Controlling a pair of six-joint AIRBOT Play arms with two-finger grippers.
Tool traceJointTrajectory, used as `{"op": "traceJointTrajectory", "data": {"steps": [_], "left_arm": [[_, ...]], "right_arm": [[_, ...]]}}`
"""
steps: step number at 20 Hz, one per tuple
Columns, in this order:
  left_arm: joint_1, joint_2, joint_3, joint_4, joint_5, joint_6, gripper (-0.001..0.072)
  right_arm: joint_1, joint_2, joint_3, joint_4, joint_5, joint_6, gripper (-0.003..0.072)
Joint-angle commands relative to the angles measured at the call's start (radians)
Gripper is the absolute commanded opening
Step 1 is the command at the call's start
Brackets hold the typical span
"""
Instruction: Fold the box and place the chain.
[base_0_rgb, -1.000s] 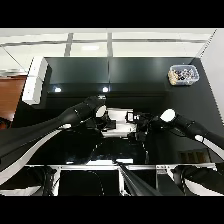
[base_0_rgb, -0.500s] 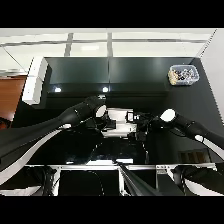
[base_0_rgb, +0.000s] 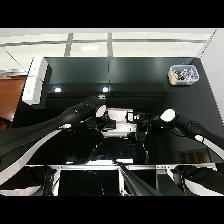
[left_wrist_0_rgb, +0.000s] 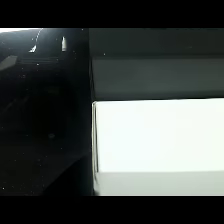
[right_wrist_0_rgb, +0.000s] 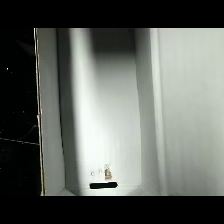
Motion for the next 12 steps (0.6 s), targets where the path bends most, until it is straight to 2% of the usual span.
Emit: {"op": "traceJointTrajectory", "data": {"steps": [1, 3, 7, 12], "left_arm": [[0.000, 0.000, 0.001, 0.000, -0.002, 0.000, 0.0027], [0.001, 0.000, 0.001, 0.000, -0.002, 0.000, 0.0027], [0.001, 0.000, 0.001, 0.004, -0.002, 0.000, 0.0027], [0.001, 0.000, 0.001, 0.004, -0.008, 0.000, 0.0027]], "right_arm": [[0.001, 0.000, 0.000, 0.001, 0.000, 0.001, 0.0211], [0.001, 0.000, 0.000, 0.000, -0.007, 0.009, 0.0685], [0.000, 0.044, 0.000, -0.085, 0.020, 0.135, 0.0696], [0.000, 0.191, 0.000, -0.250, 0.092, 0.189, 0.0694]]}}
